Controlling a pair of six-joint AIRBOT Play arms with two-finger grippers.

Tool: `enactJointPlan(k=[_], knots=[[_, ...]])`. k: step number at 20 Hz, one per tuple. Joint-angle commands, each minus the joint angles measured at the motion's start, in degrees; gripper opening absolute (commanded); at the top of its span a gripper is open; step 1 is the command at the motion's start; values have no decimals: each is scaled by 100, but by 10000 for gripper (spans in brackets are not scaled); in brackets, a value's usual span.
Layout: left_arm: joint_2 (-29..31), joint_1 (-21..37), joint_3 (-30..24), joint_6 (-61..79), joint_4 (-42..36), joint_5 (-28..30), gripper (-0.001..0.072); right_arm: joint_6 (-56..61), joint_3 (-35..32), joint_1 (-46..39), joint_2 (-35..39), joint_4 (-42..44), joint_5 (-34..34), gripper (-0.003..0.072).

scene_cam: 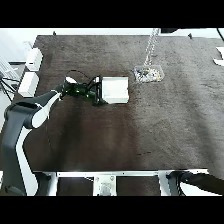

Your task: Fold the box and place the chain.

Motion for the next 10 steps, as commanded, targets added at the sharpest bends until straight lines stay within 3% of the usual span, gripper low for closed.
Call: enactJointPlan(k=[1,7,10], knots=[[0,-4,-2,2,0,2,526,-13,-31,341,15,7,463,0],[0,-4,0,2,0,2,526,-9,-417,807,11,9,374,0],[0,-4,0,2,0,0,526,-7,-855,1005,11,13,-57,0]])
